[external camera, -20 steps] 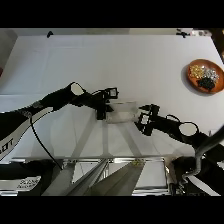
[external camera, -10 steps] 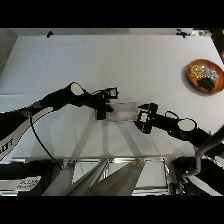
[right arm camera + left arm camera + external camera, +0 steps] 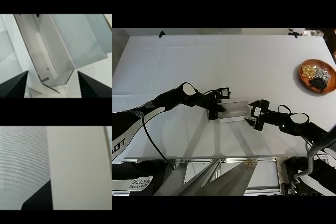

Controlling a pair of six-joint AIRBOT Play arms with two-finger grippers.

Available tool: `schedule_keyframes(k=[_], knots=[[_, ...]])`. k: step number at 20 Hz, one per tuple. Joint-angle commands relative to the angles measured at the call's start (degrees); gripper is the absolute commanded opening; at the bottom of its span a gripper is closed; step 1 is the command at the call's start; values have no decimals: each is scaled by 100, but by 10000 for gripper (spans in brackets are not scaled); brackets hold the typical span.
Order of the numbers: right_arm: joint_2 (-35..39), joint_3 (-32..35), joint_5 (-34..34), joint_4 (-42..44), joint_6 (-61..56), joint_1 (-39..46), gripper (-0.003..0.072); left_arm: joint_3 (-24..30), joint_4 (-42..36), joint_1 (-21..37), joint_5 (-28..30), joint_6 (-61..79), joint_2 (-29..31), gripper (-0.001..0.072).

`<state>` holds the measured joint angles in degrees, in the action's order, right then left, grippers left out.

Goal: Fold the box and place the chain.

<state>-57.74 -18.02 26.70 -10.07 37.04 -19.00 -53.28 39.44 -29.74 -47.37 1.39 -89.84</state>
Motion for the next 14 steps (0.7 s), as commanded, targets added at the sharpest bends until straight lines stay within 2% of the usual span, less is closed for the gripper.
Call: schedule_keyframes(k=[1, 8, 14], knots=[[-28, -13, 420, 199, 498, 70, 709, -7, 4, 0, 0, 2, 2, 14], [-328, -24, 400, 459, 553, 72, 709, -7, 4, 0, 0, 2, 2, 14], [-369, -26, 721, 319, 699, 516, 707, -7, 4, 0, 0, 2, 2, 14]])
